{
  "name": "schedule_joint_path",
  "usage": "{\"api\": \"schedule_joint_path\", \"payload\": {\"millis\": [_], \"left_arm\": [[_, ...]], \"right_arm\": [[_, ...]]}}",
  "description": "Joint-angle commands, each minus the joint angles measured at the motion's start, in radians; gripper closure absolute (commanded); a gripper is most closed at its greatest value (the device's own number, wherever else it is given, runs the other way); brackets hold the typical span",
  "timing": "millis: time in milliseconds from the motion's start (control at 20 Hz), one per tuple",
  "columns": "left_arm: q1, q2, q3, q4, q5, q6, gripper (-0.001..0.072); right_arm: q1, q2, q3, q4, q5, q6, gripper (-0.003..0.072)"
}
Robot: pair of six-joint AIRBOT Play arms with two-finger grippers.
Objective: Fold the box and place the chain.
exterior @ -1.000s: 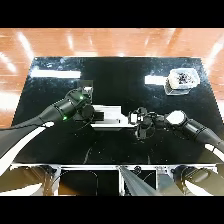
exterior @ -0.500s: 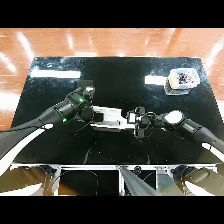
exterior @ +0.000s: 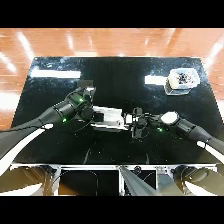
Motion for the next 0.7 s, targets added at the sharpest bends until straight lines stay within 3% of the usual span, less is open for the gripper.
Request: {"api": "schedule_joint_path", "payload": {"millis": [0, 50, 100, 400, 650], "left_arm": [[-0.001, -0.001, -0.001, -0.005, -0.005, 0.000, 0.0685], [-0.001, -0.001, -0.001, -0.006, -0.006, 0.000, 0.0685], [-0.001, -0.001, -0.001, -0.008, -0.006, 0.000, 0.0685], [-0.001, -0.001, -0.001, -0.012, -0.010, 0.000, 0.0685], [-0.001, -0.001, -0.001, -0.017, -0.010, 0.000, 0.0685]], "right_arm": [[0.002, -0.009, 0.002, 0.055, -0.004, -0.026, 0.0453], [0.002, -0.009, 0.002, 0.069, -0.004, -0.029, 0.0576], [0.002, -0.009, 0.002, 0.080, -0.004, -0.035, 0.0596], [0.003, -0.014, 0.003, 0.135, -0.005, -0.043, 0.0594], [0.098, -0.051, 0.047, 0.140, -0.088, -0.044, 0.0594]]}}
